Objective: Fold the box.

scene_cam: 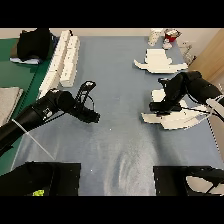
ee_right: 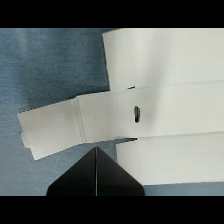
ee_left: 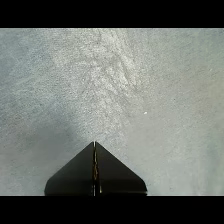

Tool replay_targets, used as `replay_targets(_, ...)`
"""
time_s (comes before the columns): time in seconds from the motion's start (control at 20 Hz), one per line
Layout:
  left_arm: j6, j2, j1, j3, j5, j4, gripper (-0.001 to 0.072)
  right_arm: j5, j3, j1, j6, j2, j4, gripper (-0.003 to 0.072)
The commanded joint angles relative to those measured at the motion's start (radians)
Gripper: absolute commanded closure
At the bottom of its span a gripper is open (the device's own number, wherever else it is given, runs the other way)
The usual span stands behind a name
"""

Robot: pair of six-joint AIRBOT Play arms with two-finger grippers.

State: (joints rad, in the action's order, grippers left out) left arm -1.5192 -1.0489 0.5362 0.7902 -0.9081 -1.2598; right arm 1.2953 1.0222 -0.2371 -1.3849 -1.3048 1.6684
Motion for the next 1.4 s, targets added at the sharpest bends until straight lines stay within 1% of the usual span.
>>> replay_targets(0.0,0.0,0.001,0.0,0.0,0.0,0.0,0.0695,0.0,0.001,0.0,0.0,-0.001,0.0,0.0683)
replay_targets(0.5,0.0,0.001,0.0,0.0,0.0,0.0,0.0695,0.0,0.001,0.0,0.0,-0.001,0.0,0.0683)
replay_targets(0.55,0.0,0.001,0.0,0.0,0.0,0.0,0.0695,-0.012,0.001,0.0,0.0,-0.001,0.0,0.0682)
replay_targets(0.7,0.0,0.001,0.0,0.0,0.0,0.0,0.0695,-0.094,0.001,0.0,0.0,-0.001,0.003,0.0683)
replay_targets(0.8,0.0,0.001,0.0,0.0,0.0,0.0,0.0695,-0.101,0.001,0.0,0.0,-0.001,0.035,0.0683)
replay_targets(0.9,0.0,0.001,0.0,0.0,0.008,0.001,0.0695,-0.137,0.001,0.0,0.0,-0.005,0.086,0.0682)
replay_targets(0.95,0.0,0.001,0.0,0.0,0.009,0.005,0.0695,-0.155,0.007,0.001,0.0,-0.005,0.075,0.0664)
replay_targets(1.0,0.0,0.001,0.0,0.0,0.008,0.008,0.0695,-0.149,0.042,0.013,0.001,-0.005,0.018,0.0661)
replay_targets(1.05,0.0,0.0,0.0,0.0,0.015,0.013,0.0695,-0.103,0.106,0.039,0.007,-0.005,-0.085,0.0641)
replay_targets(1.1,0.0,0.0,0.0,0.0,0.027,0.015,0.0695,-0.05,0.172,0.076,0.011,-0.005,-0.206,0.0492)
replay_targets(1.15,0.0,0.0,0.0,0.0,0.031,0.02,0.0695,0.004,0.237,0.134,0.018,-0.005,-0.349,0.0367)
replay_targets(1.2,0.0,0.0,0.0,0.0,0.026,0.029,0.0695,0.035,0.283,0.201,0.014,-0.005,-0.445,0.0367)
replay_targets(1.25,0.0,0.0,0.0,0.0,0.024,0.043,0.0694,0.043,0.315,0.29,-0.016,-0.007,-0.492,0.0366)
replay_targets(1.3,0.0,0.0,0.0,0.0,0.029,0.066,0.0693,0.04,0.332,0.383,-0.056,-0.012,-0.485,0.0366)
replay_targets(1.35,0.0,0.0,0.0,0.0,0.039,0.084,0.0693,0.021,0.339,0.488,-0.086,-0.025,-0.445,0.0341)
